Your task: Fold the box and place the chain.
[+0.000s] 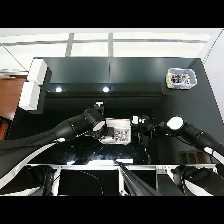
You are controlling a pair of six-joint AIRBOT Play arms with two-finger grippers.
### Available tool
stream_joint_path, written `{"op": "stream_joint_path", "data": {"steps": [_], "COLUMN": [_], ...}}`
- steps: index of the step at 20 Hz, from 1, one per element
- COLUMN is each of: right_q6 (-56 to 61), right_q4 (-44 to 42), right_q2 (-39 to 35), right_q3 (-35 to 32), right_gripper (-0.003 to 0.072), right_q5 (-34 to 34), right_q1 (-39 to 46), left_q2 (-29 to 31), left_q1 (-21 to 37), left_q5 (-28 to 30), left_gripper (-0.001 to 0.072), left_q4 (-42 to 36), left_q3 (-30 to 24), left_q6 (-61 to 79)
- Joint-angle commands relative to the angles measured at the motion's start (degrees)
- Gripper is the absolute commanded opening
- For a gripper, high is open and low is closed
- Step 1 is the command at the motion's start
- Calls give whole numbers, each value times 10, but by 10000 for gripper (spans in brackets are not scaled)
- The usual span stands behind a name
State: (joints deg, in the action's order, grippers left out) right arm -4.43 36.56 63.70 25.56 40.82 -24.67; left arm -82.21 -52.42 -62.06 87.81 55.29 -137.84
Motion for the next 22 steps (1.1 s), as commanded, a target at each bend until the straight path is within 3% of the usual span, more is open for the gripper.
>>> {"op": "stream_joint_path", "data": {"steps": [1,8,9,10,22], "right_q6": [-17,-26,-32,-37,-5], "right_q4": [-23,-35,-40,-39,-12], "right_q2": [0,0,0,0,-5], "right_q3": [0,0,0,0,5], "right_gripper": [242,241,211,23,35], "right_q5": [1,1,1,3,-1], "right_q1": [0,0,0,0,0], "left_q2": [0,0,0,0,0], "left_q1": [0,0,0,0,0], "left_q5": [0,0,0,0,0], "left_gripper": [31,31,31,31,31], "left_q4": [0,0,0,0,0], "left_q3": [0,0,0,0,0], "left_q6": [0,0,0,0,0]}}
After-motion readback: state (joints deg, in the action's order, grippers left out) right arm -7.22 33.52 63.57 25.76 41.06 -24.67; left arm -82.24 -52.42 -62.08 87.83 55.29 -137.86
